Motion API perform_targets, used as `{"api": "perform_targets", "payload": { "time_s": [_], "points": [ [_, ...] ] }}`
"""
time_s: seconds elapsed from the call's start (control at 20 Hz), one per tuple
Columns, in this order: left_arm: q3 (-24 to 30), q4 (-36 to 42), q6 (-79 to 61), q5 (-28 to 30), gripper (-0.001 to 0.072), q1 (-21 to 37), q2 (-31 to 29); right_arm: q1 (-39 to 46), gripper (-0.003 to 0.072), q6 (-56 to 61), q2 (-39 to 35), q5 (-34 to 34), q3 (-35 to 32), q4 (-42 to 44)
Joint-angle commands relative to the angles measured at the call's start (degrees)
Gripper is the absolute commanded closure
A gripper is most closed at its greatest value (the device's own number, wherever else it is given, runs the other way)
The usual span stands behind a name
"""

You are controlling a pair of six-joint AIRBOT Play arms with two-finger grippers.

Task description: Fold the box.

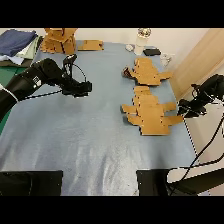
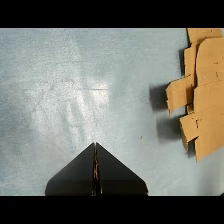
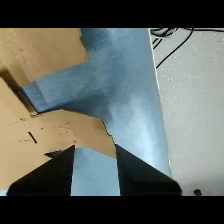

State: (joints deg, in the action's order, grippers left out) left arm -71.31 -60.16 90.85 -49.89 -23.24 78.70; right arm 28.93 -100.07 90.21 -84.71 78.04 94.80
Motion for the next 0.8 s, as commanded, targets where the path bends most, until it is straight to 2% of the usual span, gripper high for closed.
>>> {"api": "perform_targets", "payload": {
  "time_s": [0.0, 0.05, 0.1, 0.15, 0.6, 0.75],
  "points": [
    [0.02, 0.83, 0.07, 0.37, 0.0695, 0.0, 0.02, 0.13, 0.0287, -3.89, 2.1, -1.38, -0.11, 2.14],
    [0.0, 2.03, 0.07, 0.37, 0.0695, 0.0, 0.0, 0.13, 0.0287, -5.46, 2.23, -3.15, -0.13, 5.11],
    [0.0, 3.56, 0.02, 0.44, 0.0694, 0.02, 0.02, 0.11, 0.0326, -7.21, 2.21, -4.83, -0.24, 9.11],
    [0.0, 4.42, -0.04, 0.39, 0.0694, 0.0, 0.0, 0.11, 0.0407, -8.72, 2.21, -6.34, -0.26, 12.11],
    [0.0, 5.33, -1.46, -0.46, 0.0693, 0.0, 0.0, 0.15, 0.0381, -9.46, 2.23, -4.79, -0.31, 9.07],
    [0.0, 5.53, -1.49, -0.5, 0.0693, 0.0, 0.0, -0.02, 0.0388, -11.26, 2.23, -4.66, -2.36, 15.1]
  ]
}}
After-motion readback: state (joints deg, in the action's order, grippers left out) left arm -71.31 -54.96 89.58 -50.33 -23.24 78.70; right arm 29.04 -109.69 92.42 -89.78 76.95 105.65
